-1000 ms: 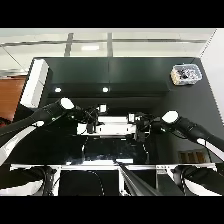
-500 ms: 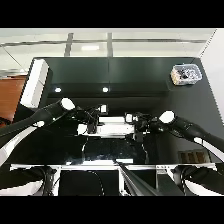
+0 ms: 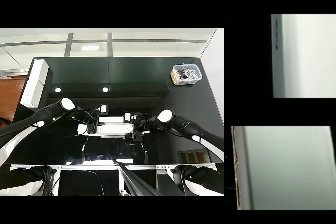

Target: Fold the box and place the chain.

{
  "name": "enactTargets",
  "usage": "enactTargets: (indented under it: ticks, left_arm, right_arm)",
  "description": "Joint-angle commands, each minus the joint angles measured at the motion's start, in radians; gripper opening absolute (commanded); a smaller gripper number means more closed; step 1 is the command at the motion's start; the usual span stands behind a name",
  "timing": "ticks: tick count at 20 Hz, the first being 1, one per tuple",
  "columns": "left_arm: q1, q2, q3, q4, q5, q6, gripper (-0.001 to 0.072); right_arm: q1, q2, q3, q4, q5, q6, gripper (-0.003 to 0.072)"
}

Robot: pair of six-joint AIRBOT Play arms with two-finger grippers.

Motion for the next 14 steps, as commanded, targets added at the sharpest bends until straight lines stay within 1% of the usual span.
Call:
enactTargets:
  ticks: [1,8,14]
  left_arm:
    - [0.000,-0.001,0.001,0.000,0.000,0.000,0.0027]
    - [0.000,-0.001,0.001,0.000,0.000,0.001,0.0027]
    - [0.000,-0.001,0.001,0.000,0.000,0.000,0.0027]
  right_arm:
    - [0.001,-0.002,0.001,-0.027,0.019,0.007,0.0701]
    - [0.000,-0.003,0.000,-0.077,0.026,0.055,0.0701]
    - [0.000,-0.003,0.000,-0.077,0.024,0.064,0.0700]
